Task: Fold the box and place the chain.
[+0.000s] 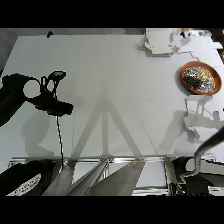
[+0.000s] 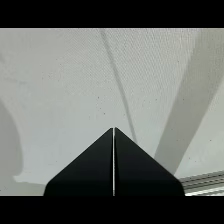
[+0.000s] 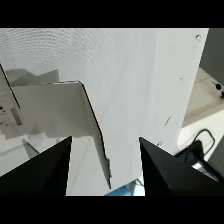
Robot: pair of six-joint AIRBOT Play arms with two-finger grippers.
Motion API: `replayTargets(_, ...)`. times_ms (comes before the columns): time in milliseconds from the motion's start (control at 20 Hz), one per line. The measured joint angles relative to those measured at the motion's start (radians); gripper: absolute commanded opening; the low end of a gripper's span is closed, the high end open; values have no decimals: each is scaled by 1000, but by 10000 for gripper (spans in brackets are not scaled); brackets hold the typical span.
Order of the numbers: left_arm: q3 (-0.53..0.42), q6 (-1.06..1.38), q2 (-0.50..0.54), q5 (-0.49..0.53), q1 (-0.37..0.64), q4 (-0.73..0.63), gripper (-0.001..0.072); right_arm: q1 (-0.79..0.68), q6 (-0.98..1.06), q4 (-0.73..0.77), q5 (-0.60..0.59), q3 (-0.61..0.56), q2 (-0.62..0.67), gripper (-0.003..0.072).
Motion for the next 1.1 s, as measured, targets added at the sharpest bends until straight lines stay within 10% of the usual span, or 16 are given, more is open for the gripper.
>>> replayTargets(200,0,0,0,0,0,0,10,-5,11,-31,12,2,-71,17)
replayTargets(600,0,0,0,0,0,0,10,80,-1,39,79,2,-12,14)
replayTargets(1100,0,0,0,0,0,0,10,479,-36,734,-171,-364,525,13)
